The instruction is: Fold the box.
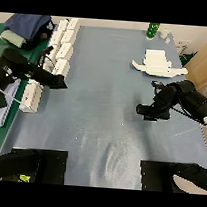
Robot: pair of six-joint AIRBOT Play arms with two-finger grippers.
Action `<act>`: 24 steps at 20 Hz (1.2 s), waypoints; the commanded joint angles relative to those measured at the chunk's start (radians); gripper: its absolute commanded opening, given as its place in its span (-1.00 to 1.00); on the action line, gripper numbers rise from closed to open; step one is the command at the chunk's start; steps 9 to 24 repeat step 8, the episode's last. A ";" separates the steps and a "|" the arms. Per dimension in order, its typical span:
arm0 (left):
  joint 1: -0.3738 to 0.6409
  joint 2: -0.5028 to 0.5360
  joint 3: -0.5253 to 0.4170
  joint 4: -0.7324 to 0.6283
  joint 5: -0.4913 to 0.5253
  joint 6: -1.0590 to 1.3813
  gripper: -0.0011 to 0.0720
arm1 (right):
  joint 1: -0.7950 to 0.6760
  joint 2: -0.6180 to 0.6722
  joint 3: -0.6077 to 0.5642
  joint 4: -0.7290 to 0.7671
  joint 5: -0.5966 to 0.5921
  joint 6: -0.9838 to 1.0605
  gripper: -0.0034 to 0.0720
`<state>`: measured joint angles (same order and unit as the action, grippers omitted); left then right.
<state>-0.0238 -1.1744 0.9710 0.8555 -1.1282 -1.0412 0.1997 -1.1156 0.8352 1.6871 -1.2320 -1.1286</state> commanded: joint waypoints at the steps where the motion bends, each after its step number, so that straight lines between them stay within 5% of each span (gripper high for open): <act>1: -0.142 0.066 -0.132 -0.022 0.068 -0.039 -0.94 | -0.001 -0.001 0.001 0.000 0.000 0.000 -0.89; 6: -0.295 0.137 -0.226 -0.021 0.208 -0.074 -0.93 | -0.001 -0.001 0.001 0.000 0.000 0.000 -0.89; 24: -0.300 0.137 -0.226 -0.022 0.207 -0.074 -0.93 | -0.001 -0.001 0.001 0.000 0.000 0.000 -0.89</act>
